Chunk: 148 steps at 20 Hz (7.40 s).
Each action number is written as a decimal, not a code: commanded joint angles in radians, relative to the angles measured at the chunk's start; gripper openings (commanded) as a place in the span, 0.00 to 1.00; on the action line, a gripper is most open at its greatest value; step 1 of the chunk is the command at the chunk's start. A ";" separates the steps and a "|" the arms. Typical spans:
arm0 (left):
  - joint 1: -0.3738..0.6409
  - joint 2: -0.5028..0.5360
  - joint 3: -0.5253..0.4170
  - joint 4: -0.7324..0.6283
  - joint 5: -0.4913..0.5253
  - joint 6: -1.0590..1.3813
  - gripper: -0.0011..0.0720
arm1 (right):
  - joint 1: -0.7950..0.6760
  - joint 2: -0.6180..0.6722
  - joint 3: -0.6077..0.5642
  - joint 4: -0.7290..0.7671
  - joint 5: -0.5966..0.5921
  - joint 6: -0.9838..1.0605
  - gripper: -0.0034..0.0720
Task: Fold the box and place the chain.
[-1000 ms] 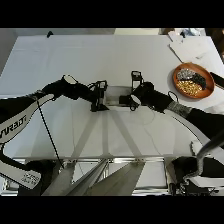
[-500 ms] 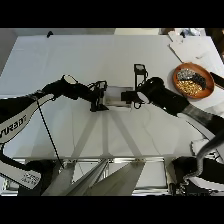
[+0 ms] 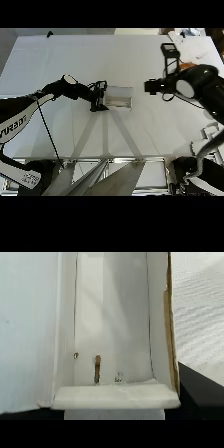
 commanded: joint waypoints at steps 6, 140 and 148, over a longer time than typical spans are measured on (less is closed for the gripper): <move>-0.001 0.001 0.000 0.000 0.000 0.000 0.39 | -0.474 -0.054 0.000 0.050 -0.080 -0.266 0.67; -0.001 0.001 0.000 0.000 0.000 0.000 0.39 | -0.628 -0.633 0.231 0.124 -0.072 -0.138 0.06; -0.001 0.001 0.000 0.000 0.000 0.000 0.39 | -0.627 -0.463 0.231 0.123 -0.119 -0.293 0.06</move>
